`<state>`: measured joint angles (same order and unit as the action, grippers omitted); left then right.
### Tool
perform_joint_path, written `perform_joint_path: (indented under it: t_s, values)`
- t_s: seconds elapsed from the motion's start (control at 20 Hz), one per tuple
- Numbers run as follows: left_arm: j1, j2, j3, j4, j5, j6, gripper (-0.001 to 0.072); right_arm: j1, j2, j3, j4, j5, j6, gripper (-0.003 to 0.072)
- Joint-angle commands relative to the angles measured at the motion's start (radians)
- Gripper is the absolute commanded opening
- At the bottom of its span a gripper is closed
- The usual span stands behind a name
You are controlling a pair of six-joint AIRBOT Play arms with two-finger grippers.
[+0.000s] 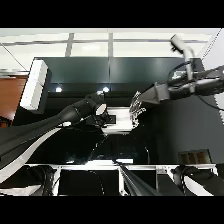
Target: Fold the box and place the chain.
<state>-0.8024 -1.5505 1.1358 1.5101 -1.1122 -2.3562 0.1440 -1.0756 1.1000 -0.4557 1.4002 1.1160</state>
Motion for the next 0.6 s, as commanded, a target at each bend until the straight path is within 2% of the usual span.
perform_joint_path:
  t_s: [0.0,0.35,0.55]
  values:
    - [0.001,-0.001,0.001,0.000,0.000,0.000,0.0029,0.063,-0.059,-0.056,0.005,-0.063,-0.023,0.0008]
    - [0.001,-0.001,0.001,0.000,0.000,0.000,0.0029,0.147,-0.205,-0.163,-0.064,-0.275,-0.021,0.0011]
    - [0.001,-0.001,0.001,0.000,0.000,0.000,0.0029,0.146,-0.234,-0.172,-0.080,-0.287,-0.020,0.0014]
